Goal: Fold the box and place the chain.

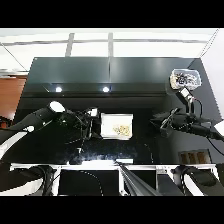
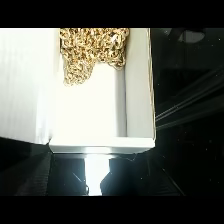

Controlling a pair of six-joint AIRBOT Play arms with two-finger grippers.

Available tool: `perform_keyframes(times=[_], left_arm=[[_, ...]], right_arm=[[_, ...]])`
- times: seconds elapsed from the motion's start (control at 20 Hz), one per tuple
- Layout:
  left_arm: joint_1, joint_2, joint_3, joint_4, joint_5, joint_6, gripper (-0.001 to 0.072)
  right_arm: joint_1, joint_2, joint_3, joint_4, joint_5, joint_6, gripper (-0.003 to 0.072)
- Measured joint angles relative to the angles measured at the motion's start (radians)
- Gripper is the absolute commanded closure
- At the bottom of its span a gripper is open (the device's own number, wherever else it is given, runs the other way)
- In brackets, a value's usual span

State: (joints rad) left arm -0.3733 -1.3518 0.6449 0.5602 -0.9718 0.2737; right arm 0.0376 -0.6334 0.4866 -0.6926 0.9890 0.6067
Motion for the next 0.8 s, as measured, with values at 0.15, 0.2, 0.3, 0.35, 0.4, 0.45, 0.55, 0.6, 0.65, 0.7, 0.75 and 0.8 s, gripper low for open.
perform_keyframes(times=[0.15,0.2,0.3,0.35,0.4,0.45,0.55,0.6,0.65,0.7,0.75,0.8], left_arm=[[-0.007,-0.005,0.003,-0.003,0.013,-0.01,0.0006],[-0.009,-0.005,0.003,-0.003,0.015,-0.012,0.0005],[-0.018,-0.005,0.005,-0.003,0.032,-0.028,0.0005],[-0.024,-0.006,0.005,-0.002,0.047,-0.038,0.0006],[-0.029,-0.006,0.006,0.0,0.052,-0.042,0.0006],[-0.035,-0.006,0.006,0.0,0.061,-0.045,0.0006],[-0.042,-0.006,0.006,0.002,0.072,-0.053,0.0046],[-0.046,-0.006,0.006,0.003,0.074,-0.053,0.0127],[-0.05,-0.006,0.006,0.006,0.077,-0.055,0.0212],[-0.055,-0.006,0.007,0.008,0.081,-0.056,0.0254],[-0.059,-0.006,0.007,0.01,0.084,-0.055,0.0254],[-0.063,-0.006,0.007,0.014,0.085,-0.055,0.0264]], right_arm=[[0.0,0.0,0.0,0.0,0.001,0.0,0.0329],[0.0,0.0,0.0,0.0,0.001,0.0,0.0329],[0.0,0.0,0.0,0.0,0.002,0.0,0.0329],[0.0,0.0,0.0,0.0,0.002,0.0,0.0329],[0.0,0.0,0.0,0.0,0.002,0.0,0.0329],[0.0,0.0,0.0,0.0,0.002,0.0,0.0329],[0.0,0.0,0.0,0.0,0.002,0.0,0.0329],[0.0,0.0,0.0,0.0,0.002,0.0,0.0329],[0.0,0.0,0.0,0.0,0.002,0.0,0.0329],[0.0,0.0,0.0,0.0,0.002,0.0,0.0329],[0.0,0.0,0.0,0.0,0.002,0.0,0.0329],[0.0,0.0,0.0,0.002,0.001,0.0,0.0328]])
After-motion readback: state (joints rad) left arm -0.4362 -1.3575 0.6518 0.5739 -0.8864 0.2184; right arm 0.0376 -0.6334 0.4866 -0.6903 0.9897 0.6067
